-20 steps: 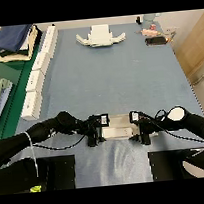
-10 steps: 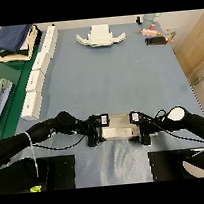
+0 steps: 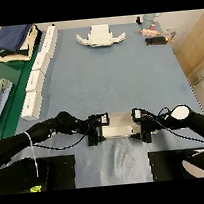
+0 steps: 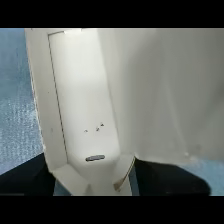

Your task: Fold the box.

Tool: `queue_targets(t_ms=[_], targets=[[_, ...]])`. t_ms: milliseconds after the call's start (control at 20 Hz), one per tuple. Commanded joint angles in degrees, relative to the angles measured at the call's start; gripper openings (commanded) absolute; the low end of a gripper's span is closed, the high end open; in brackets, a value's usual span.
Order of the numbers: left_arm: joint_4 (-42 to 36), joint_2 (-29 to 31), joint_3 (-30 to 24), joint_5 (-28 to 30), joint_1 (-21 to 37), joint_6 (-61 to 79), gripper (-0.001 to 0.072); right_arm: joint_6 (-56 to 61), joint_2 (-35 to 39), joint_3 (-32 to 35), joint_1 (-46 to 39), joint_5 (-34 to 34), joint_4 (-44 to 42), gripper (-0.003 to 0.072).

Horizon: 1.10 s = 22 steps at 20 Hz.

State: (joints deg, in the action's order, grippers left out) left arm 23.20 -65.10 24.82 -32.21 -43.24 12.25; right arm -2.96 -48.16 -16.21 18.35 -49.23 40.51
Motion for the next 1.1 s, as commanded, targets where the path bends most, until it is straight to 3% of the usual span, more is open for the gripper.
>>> queue_targets(t_ms=[0,200,400,500,600,700,800,1000,1050], targets=[[0.13,0.04,0.02,-0.31,0.02,0.15,0.0412,4.28,4.68,-0.15,-2.25,-5.46,4.59,0.072],[0.11,0.04,0.02,-0.31,0.02,0.15,0.0411,10.08,11.65,-0.15,-4.33,-12.15,7.87,0.072],[0.11,0.04,0.02,-0.33,0.02,0.15,0.0412,19.67,20.72,-0.59,-5.75,-15.28,3.52,0.072],[0.11,0.04,0.0,-0.31,0.02,0.15,0.0412,30.01,25.16,-0.57,-5.75,-15.47,-2.03,0.072],[0.11,0.04,0.0,-0.31,0.02,0.15,0.0412,50.29,28.11,-0.57,-5.75,-14.03,-7.85,0.072],[0.11,0.04,0.02,-0.31,0.02,0.15,0.0412,70.97,28.57,-0.55,-5.73,-13.81,-8.26,0.072],[0.11,0.04,0.0,-0.31,0.02,0.15,0.0411,82.71,28.0,-0.17,-5.25,-14.75,-8.04,0.072],[0.11,0.04,0.02,-0.31,0.02,0.15,0.0412,83.06,23.39,0.22,-3.23,-14.1,-9.51,0.0714],[0.11,0.04,0.02,-0.31,0.02,0.15,0.0412,81.64,20.59,0.2,-2.25,-12.9,-12.07,0.0635]])
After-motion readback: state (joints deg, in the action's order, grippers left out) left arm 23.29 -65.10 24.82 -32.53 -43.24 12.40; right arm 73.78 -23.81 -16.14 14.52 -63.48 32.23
